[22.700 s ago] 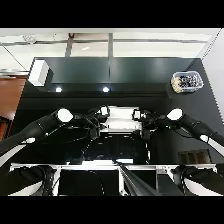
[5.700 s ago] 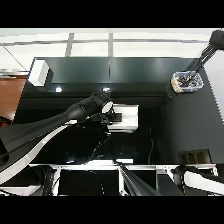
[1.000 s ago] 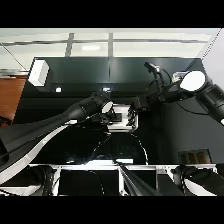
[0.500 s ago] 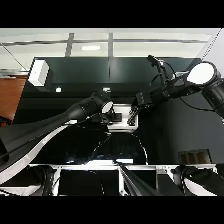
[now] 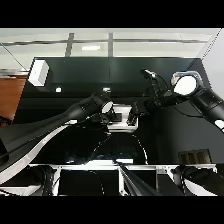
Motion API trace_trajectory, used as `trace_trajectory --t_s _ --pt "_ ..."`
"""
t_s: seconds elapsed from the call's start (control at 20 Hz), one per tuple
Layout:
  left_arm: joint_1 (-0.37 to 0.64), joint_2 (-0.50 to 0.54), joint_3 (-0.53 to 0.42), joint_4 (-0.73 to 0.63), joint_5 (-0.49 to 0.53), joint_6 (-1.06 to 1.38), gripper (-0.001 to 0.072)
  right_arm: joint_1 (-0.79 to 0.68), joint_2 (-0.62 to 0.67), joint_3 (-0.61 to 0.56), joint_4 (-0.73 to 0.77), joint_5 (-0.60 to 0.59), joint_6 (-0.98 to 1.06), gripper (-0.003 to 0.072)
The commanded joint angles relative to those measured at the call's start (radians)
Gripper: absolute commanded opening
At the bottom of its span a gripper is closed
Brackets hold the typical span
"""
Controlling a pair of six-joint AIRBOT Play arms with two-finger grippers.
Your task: Fold the box and place the chain.
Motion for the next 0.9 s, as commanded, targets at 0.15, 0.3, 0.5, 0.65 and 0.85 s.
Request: trace_trajectory --t_s 0.15,0.3,0.5,0.65,0.85 --pt "0.000 0.000 0.000 0.000 0.001 0.000 0.0026 0.008 -0.011 -0.013 -0.013 -0.026 0.003 0.0262" --pt "0.000 0.000 0.000 0.008 -0.002 0.000 0.0027 -0.071 0.013 -0.013 -0.038 0.052 0.003 0.0262" --pt "0.000 0.000 0.000 0.008 -0.001 0.000 0.0026 -0.222 0.130 -0.017 -0.281 0.130 0.008 0.0262" --pt "0.000 -0.001 0.000 0.007 0.013 0.000 0.0026 -0.304 0.185 -0.054 -0.476 0.110 0.045 0.0263" --pt "0.001 -0.003 0.000 0.010 0.012 0.008 0.0027 -0.332 0.193 -0.165 -0.422 -0.011 0.047 0.0263"
